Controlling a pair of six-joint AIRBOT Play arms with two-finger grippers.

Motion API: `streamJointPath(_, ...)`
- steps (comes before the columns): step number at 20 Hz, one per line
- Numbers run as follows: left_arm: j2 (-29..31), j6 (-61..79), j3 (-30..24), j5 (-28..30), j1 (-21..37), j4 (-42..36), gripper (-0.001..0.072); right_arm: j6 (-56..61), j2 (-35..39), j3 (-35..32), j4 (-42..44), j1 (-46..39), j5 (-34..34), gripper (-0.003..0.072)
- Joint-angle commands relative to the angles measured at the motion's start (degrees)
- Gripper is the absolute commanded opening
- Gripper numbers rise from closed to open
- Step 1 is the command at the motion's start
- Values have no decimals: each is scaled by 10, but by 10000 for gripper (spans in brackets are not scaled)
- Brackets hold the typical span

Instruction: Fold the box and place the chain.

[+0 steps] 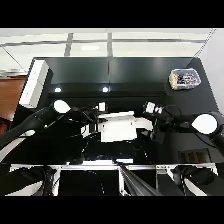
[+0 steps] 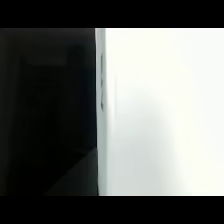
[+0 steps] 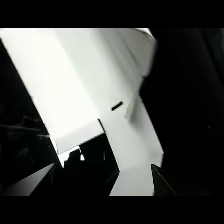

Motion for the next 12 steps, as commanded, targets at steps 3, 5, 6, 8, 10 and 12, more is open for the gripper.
streamJointPath(3,-51,57,30,5,-7,-3,29,-35,0,-51,-10,54,-68,708)
streamJointPath(5,-75,54,30,10,-7,1,28,-41,-4,-82,-10,54,-110,707)
streamJointPath(6,-81,54,29,5,-8,1,28,-45,-9,-95,-10,54,-121,707)
streamJointPath(8,-83,52,28,5,-11,1,28,-53,-20,-106,-8,54,-119,707)
streamJointPath(10,-83,52,29,11,-10,1,27,-53,-31,-106,14,54,-116,708)
streamJointPath(12,-83,53,29,16,-10,1,27,-66,-52,-106,29,54,-101,708)
